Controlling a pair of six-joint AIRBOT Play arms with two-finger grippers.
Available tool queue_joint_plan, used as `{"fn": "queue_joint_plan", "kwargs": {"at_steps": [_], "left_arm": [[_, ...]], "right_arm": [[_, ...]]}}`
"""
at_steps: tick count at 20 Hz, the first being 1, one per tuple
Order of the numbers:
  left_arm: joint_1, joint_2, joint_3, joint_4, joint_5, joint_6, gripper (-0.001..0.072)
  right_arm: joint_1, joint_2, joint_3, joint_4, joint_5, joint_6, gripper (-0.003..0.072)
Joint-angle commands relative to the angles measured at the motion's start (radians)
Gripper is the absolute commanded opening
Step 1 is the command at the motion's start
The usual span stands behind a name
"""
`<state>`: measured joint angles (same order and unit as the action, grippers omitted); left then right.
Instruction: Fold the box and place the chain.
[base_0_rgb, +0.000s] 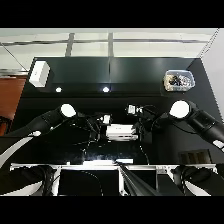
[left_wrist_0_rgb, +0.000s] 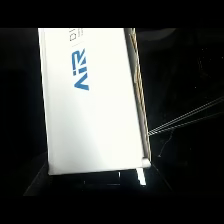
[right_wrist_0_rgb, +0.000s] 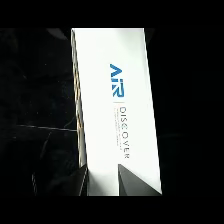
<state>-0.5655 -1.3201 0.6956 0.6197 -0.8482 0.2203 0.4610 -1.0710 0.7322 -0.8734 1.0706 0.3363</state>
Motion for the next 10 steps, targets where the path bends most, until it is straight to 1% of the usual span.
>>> {"fn": "queue_joint_plan", "kwargs": {"at_steps": [1, 2, 10], "left_arm": [[-0.001, 0.0, 0.001, 0.0, -0.001, 0.0, 0.0511], [-0.001, 0.0, 0.001, 0.0, -0.001, 0.0, 0.0511], [-0.001, 0.0, 0.001, 0.0, -0.001, 0.0, 0.0512]], "right_arm": [[0.019, 0.0, -0.006, 0.0, -0.002, 0.0, 0.0207], [0.021, 0.0, -0.008, 0.0, -0.01, 0.0, 0.033], [0.021, 0.0, -0.016, 0.0, -0.023, 0.001, 0.0326]]}}
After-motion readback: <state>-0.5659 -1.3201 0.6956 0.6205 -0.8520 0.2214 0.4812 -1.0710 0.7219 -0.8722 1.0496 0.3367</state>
